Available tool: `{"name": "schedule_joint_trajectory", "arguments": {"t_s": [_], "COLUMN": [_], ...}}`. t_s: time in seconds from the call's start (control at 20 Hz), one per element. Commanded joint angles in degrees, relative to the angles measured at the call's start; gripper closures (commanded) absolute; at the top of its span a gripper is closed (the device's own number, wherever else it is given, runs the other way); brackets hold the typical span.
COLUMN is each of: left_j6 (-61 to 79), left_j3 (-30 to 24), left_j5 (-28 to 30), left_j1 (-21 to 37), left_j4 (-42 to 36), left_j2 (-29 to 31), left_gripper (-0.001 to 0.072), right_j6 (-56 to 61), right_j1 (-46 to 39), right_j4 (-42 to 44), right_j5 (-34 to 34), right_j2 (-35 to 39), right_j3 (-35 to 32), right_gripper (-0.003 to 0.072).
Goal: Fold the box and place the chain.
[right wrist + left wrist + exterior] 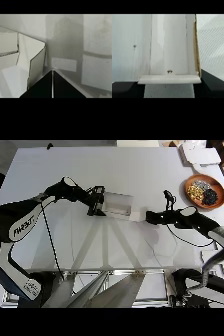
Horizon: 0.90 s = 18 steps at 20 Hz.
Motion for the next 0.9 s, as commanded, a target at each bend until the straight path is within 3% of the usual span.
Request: {"name": "schedule_joint_trajectory", "arguments": {"t_s": [0.0,0.35,0.45,0.85], "left_j6": [0.0,0.0,0.0,0.0], "left_j3": [0.0,0.0,0.0,0.0], "left_j5": [0.0,0.0,0.0,0.0], "left_j1": [0.0,0.0,0.0,0.0], "left_j4": [0.0,0.0,0.0,0.0], "left_j2": [0.0,0.0,0.0,0.0], "left_gripper": [0.0365,0.0365,0.0365,0.0365], "right_j6": [-6.5,-19.5,-19.5,-21.0], "right_j1": [0.0,0.0,0.0,0.0], "right_j4": [8.5,27.4,29.1,29.9], "right_j5": [2.8,7.5,7.3,10.6], "right_j2": [-3.2,-3.0,-2.7,-2.7], "right_j3": [-0.1,-0.1,0.0,0.0], "right_gripper": [0.0683,0.0674,0.0417,0.0407]}}
